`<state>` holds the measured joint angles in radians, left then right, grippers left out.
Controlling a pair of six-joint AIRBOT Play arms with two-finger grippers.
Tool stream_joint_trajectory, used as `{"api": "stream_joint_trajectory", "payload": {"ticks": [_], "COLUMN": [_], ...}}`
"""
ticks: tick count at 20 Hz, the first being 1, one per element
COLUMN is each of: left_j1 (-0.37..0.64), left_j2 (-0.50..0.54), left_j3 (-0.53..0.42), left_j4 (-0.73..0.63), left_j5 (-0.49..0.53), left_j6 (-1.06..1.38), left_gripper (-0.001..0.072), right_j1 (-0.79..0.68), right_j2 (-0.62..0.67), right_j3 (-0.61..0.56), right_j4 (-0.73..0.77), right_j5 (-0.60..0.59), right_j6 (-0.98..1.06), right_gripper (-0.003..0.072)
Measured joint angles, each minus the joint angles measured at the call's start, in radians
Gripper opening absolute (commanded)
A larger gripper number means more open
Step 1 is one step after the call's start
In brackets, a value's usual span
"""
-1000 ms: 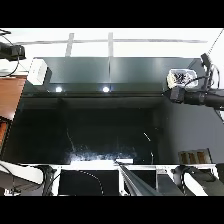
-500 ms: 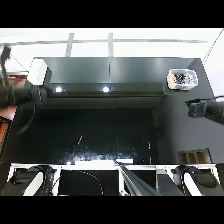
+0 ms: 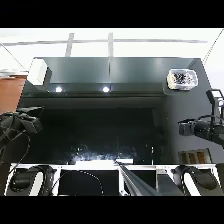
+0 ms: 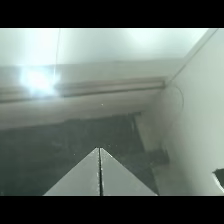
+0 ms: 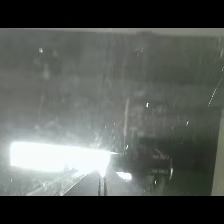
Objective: Fold the box and place the chain.
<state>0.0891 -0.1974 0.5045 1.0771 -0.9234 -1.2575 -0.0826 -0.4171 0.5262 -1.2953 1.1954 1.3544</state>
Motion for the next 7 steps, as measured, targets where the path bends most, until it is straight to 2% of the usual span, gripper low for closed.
{"api": "stream_joint_trajectory", "payload": {"ticks": [7], "left_j1": [0.001], "left_j2": [0.036], "left_j3": [-0.011], "left_j4": [0.012], "left_j5": [0.004], "left_j6": [-0.006], "left_gripper": [0.0027], "right_j1": [0.0], "right_j2": [0.003], "right_j3": [-0.008], "right_j4": [-0.002], "right_j5": [0.029], "right_j6": [0.0], "right_gripper": [0.0038]}}
